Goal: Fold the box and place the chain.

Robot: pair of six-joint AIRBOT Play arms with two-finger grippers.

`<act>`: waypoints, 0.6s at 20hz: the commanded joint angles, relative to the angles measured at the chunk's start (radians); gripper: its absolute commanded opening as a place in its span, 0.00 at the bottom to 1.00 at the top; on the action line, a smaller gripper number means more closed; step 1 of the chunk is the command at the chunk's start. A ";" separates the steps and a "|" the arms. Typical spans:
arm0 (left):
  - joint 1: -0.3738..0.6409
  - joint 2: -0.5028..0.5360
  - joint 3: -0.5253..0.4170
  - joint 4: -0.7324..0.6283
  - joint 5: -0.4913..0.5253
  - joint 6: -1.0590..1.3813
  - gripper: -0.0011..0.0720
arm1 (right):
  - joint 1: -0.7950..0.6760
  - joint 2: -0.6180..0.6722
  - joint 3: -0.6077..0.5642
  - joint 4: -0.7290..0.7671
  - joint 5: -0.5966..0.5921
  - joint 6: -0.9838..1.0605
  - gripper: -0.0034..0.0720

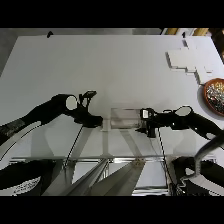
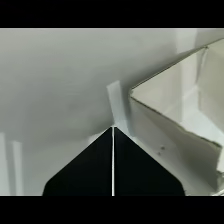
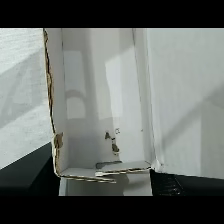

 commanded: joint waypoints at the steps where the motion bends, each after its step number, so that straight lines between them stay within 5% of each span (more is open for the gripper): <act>1: -0.012 -0.012 0.000 -0.116 0.020 0.061 0.02 | 0.000 0.000 0.000 0.000 0.000 0.000 0.58; 12: -0.045 0.082 0.000 -0.170 0.105 0.081 0.09 | 0.000 0.000 0.000 0.000 0.000 0.000 0.58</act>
